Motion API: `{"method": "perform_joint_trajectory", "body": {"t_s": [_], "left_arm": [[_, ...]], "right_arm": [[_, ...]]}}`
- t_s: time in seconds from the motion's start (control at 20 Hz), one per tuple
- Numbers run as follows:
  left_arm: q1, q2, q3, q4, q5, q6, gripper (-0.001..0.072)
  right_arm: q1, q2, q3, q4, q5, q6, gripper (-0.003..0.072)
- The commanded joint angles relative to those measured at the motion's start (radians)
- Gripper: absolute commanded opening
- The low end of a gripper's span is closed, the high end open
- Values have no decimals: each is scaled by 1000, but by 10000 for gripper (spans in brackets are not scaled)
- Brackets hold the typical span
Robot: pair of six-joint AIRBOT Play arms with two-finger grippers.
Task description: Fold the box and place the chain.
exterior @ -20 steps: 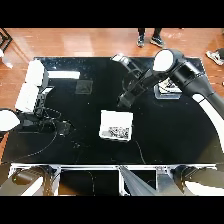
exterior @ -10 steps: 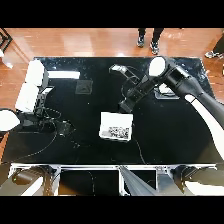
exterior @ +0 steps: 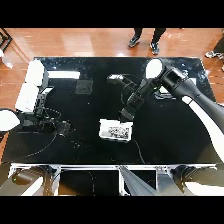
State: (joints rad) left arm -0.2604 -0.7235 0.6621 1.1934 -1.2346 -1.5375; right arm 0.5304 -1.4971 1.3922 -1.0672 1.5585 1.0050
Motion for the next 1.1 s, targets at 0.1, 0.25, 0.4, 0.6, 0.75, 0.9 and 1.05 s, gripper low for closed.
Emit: {"method": "perform_joint_trajectory", "body": {"t_s": [0.1,0.25,0.4,0.6,0.75,0.9,1.05], "left_arm": [[1,-1,0,3,-3,-19,565],[1,-1,0,10,-7,-18,565],[1,0,0,29,-10,-25,565],[23,0,0,48,-11,-71,565],[61,1,0,48,-12,-91,565],[116,3,0,44,-12,-97,565],[140,3,0,45,-21,-89,565]], "right_arm": [[80,0,0,-101,-4,28,703],[110,2,0,-116,-3,35,697],[135,25,-5,-148,-15,50,697],[138,124,-138,-165,-134,63,697],[145,197,-272,-166,-267,66,697],[187,222,-305,-172,-311,69,697],[226,222,-306,-190,-283,68,707]]}}
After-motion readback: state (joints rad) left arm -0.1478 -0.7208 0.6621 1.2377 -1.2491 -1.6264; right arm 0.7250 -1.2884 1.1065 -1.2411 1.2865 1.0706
